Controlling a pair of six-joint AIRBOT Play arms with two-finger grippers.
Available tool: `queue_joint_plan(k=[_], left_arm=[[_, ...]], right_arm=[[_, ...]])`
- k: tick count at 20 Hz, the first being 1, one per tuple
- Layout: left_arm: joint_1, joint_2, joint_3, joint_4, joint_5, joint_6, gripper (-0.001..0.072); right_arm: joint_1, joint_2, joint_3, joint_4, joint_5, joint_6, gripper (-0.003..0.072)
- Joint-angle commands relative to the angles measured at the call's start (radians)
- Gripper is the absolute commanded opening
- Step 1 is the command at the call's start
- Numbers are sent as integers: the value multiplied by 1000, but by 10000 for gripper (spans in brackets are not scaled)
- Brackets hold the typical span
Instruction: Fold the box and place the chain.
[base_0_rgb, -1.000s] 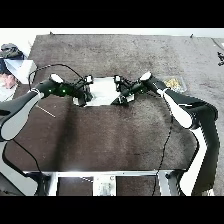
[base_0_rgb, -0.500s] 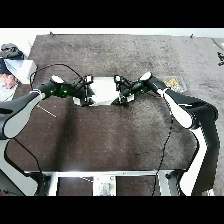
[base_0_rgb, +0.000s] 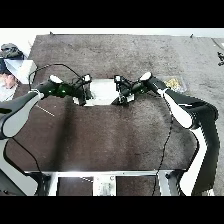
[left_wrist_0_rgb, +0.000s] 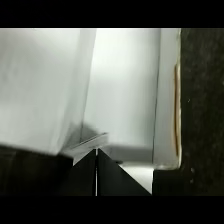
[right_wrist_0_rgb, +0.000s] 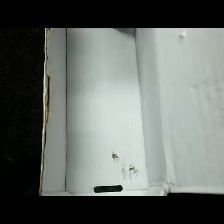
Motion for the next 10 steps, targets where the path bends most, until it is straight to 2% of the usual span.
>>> queue_joint_plan(k=[1, 6, 10], left_arm=[[53, 24, 1, 14, -56, -11, 9], [105, 227, 0, 14, -42, -213, 6], [237, 338, -40, 61, -42, -607, 6]], right_arm=[[1, 0, 0, 1, 0, 0, 377], [1, 0, 0, 1, 0, 0, 376], [1, 0, 0, 1, 0, 0, 377]])
